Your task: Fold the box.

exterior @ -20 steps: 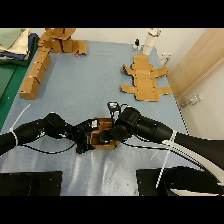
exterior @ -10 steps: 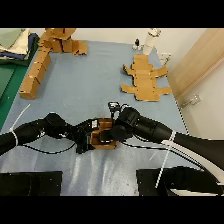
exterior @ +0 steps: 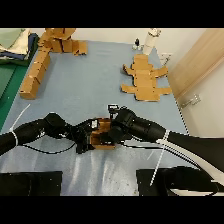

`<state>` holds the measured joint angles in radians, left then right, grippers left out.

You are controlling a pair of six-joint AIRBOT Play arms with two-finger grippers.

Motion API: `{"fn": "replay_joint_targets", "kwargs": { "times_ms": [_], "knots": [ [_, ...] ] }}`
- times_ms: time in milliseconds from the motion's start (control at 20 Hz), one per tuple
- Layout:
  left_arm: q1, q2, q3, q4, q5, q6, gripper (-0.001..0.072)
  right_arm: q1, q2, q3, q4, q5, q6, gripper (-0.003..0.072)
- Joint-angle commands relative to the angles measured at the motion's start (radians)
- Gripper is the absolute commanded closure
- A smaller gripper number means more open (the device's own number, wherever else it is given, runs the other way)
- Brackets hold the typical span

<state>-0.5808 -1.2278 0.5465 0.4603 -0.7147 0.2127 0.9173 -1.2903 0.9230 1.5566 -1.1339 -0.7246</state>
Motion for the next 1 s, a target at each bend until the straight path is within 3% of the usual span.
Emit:
{"fn": "replay_joint_targets", "kwargs": {
  "times_ms": [0,300,450,550,600,700,900,950],
  "knots": [
    [0.001,-0.001,0.0,0.0,0.001,0.0,0.0104,0.001,-0.007,0.0,0.003,-0.008,0.017,0.0359],
    [0.001,-0.004,0.0,0.0,0.001,0.0,0.0104,0.002,-0.037,0.0,0.003,-0.041,0.084,0.0365],
    [0.001,-0.016,0.0,0.0,0.001,0.0,0.0104,0.001,-0.061,0.0,-0.009,-0.079,0.117,0.0406],
    [0.001,-0.016,0.001,0.0,0.0,0.0,0.0104,0.002,-0.061,0.003,-0.016,-0.076,0.122,0.0479],
    [0.001,-0.016,0.0,0.0,0.0,0.0,0.0104,0.001,-0.061,0.003,-0.016,-0.077,0.122,0.0572],
    [0.001,-0.016,0.001,0.0,0.0,0.0,0.0104,0.002,-0.061,0.003,-0.016,-0.076,0.122,0.0683],
    [0.001,-0.017,0.001,0.0,0.0,0.0,0.0104,0.002,-0.061,0.004,-0.016,-0.049,0.095,0.0679],
    [0.001,-0.017,0.001,0.0,0.0,0.0,0.0104,0.001,-0.061,0.009,-0.017,-0.05,0.095,0.0542]
  ]
}}
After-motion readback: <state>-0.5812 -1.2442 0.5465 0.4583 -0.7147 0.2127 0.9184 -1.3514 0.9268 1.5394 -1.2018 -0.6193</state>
